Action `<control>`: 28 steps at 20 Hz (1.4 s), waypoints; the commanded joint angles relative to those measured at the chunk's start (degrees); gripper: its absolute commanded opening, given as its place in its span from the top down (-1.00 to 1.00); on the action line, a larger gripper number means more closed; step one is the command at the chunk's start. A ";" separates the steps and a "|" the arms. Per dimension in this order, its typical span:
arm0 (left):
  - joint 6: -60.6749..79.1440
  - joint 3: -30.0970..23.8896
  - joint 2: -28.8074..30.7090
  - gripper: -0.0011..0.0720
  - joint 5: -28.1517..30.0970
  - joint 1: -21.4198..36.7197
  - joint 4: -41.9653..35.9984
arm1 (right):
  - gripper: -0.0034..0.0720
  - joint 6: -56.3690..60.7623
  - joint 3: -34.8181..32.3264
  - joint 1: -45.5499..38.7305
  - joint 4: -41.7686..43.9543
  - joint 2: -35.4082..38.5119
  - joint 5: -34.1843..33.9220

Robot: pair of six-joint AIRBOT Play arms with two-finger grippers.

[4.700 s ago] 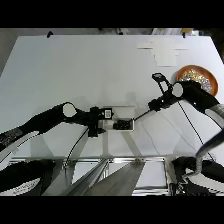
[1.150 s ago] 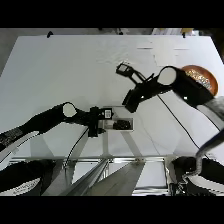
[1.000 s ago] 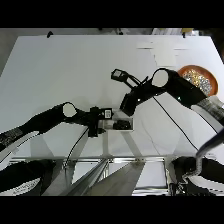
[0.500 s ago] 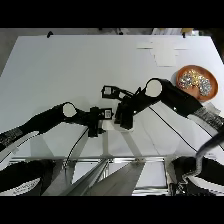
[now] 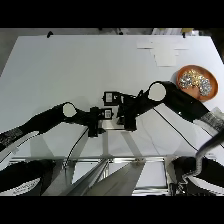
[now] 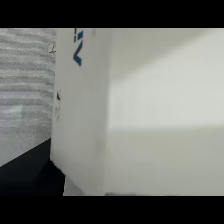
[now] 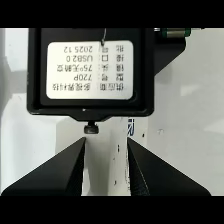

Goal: Fold the box and place the chain.

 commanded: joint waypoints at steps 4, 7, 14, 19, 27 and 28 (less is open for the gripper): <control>0.00 0.04 0.04 0.12 0.02 0.00 0.04 | 0.11 -0.63 -1.40 1.51 -1.49 0.48 -1.42; 0.00 0.04 0.04 0.12 0.02 0.00 0.02 | 0.24 -0.46 -2.16 1.60 -2.05 0.48 -3.72; 0.00 0.04 0.04 0.12 0.02 0.00 0.02 | 0.49 1.68 -2.45 1.62 -5.97 0.50 -4.72; 0.00 0.04 0.04 0.12 0.02 0.00 0.02 | 0.48 1.62 -3.37 2.84 -5.68 0.48 -3.74; 0.00 0.04 0.04 0.12 0.02 0.00 0.02 | 0.37 1.66 -5.77 3.52 -5.51 0.59 -6.05; 0.00 0.04 0.04 0.12 0.02 0.00 0.02 | 0.37 1.66 -5.79 3.52 -5.27 0.92 -5.79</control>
